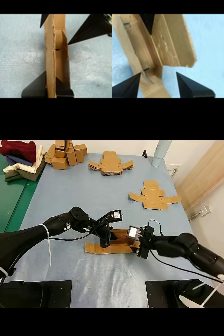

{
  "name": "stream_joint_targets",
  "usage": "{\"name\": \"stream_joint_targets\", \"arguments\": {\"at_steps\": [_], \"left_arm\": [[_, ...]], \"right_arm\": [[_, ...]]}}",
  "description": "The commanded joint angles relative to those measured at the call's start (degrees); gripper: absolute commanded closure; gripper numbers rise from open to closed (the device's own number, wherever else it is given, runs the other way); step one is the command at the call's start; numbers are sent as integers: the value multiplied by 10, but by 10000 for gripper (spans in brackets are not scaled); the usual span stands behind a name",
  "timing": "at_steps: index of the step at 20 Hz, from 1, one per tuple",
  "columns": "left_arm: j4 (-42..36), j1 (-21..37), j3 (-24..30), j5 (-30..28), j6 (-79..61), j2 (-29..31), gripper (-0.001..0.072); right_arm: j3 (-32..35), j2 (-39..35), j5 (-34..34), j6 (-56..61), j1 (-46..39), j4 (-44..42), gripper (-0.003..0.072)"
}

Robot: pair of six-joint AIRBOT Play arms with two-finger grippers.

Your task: Fold the box.

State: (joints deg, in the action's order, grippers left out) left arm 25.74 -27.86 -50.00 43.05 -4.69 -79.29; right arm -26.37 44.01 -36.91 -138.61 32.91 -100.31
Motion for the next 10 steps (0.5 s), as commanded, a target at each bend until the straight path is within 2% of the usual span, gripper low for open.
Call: {"name": "stream_joint_targets", "arguments": {"at_steps": [1, 5, 10], "left_arm": [[0, 0, 0, 0, 0, 0, 697], [0, 0, 0, 0, 0, 0, 698], [0, 0, 0, 0, 0, 0, 698]], "right_arm": [[-22, 54, -45, -240, -82, -206, -34], [-55, 136, -69, -265, -86, -217, -34], [-54, 179, -86, -284, -86, -225, -34]]}}
